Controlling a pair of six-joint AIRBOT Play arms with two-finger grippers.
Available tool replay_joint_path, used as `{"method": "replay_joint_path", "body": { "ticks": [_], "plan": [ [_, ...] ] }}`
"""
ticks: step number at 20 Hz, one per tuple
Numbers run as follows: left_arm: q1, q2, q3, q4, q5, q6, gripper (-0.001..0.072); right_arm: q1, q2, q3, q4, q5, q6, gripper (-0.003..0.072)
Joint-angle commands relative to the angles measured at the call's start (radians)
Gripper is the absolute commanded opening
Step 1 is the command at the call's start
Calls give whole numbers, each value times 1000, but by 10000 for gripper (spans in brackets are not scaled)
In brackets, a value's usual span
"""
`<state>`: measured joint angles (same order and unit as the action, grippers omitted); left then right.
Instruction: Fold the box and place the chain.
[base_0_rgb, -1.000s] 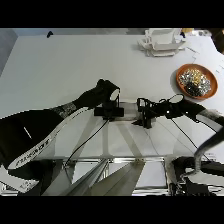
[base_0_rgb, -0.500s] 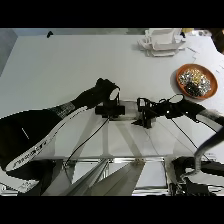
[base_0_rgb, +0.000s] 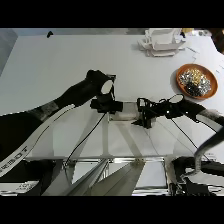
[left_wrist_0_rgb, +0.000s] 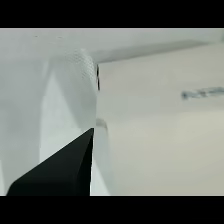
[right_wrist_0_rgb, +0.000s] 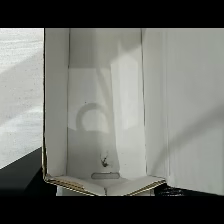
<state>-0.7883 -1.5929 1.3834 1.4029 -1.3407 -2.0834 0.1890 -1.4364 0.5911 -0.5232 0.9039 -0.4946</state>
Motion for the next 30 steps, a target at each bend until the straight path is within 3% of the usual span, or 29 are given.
{"method": "replay_joint_path", "body": {
  "ticks": [1, 2, 3, 4, 5, 7, 10, 14, 19, 21, 24, 30],
  "plan": [
    [37, 114, -5, -10, -46, 236, 293, 1, 1, 1, 0, 1, 0, 349],
    [54, 150, -13, -11, -56, 343, 326, 1, 1, 1, 0, 1, 0, 349],
    [74, 193, -34, -8, -60, 500, 542, 1, 1, 1, 0, 1, 0, 349],
    [95, 235, -59, -6, -55, 649, 672, 1, 1, 1, 0, 1, 0, 349],
    [119, 277, -90, -7, -41, 797, 698, 1, 1, 1, 0, 1, 0, 349],
    [188, 373, -198, -51, 18, 1144, 699, 1, 1, 1, 0, 1, 0, 349],
    [325, 470, -406, -224, 140, 1777, 700, 1, 1, 1, 0, 1, 0, 349],
    [448, 423, -623, -483, 311, 2251, 705, 1, 1, 1, 0, 1, 0, 349],
    [419, 205, -649, -893, 410, 2540, 710, 1, 1, 1, 0, 1, 0, 349],
    [406, 134, -649, -990, 411, 2653, 710, 1, 1, 1, 0, 1, 0, 349],
    [400, 75, -649, -1074, 418, 2697, 710, 1, 1, 1, 0, 1, 0, 349],
    [402, 62, -649, -1073, 423, 2716, 711, 1, 1, 1, 0, 1, 0, 349]
  ]
}}
